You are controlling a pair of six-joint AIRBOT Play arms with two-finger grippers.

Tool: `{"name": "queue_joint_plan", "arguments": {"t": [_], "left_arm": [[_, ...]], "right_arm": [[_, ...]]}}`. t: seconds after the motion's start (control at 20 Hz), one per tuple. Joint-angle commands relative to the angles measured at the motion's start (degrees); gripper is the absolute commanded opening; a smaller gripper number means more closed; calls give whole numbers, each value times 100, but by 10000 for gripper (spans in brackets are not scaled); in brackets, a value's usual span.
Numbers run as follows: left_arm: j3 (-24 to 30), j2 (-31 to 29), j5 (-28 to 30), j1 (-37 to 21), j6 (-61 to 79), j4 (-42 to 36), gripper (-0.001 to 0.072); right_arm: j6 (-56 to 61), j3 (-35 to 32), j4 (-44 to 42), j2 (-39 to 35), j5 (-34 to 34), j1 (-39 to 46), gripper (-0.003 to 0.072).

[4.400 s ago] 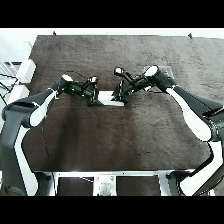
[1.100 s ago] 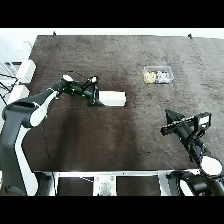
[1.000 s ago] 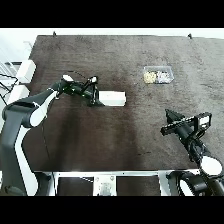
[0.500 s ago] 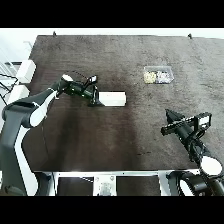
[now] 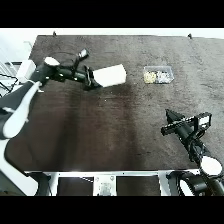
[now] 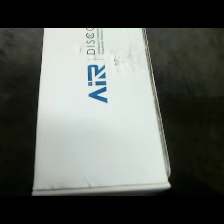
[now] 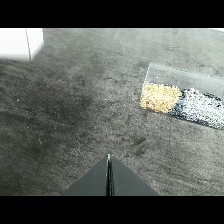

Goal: Fold the box and place the chain.

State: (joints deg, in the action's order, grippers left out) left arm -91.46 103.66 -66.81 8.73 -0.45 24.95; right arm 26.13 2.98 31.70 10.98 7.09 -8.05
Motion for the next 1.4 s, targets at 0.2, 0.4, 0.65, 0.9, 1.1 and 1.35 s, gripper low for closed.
{"name": "queue_joint_plan", "arguments": {"t": [0.2, 0.4, 0.65, 0.9, 1.1, 1.35], "left_arm": [[2531, -2586, 2173, -680, -1075, 48, 13], [3821, -3425, 4221, -883, -1602, 31, 13], [3980, -2830, 5447, -1287, -1888, 28, 16], [3504, -2004, 5066, -2232, -1491, 33, 16], [2588, -1215, 4750, -2420, -1412, 35, 16], [1917, -420, 5029, -2430, -1753, 33, 16]], "right_arm": [[2, -4, 0, -4, 0, -2, 10], [2, -4, 0, -4, 2, -2, 10], [2, -4, 0, -4, 0, -2, 10], [2, -4, 0, -4, 2, -2, 11], [2, -4, 0, -4, 2, -2, 10], [2, -4, 0, -4, 2, -2, 10]]}}
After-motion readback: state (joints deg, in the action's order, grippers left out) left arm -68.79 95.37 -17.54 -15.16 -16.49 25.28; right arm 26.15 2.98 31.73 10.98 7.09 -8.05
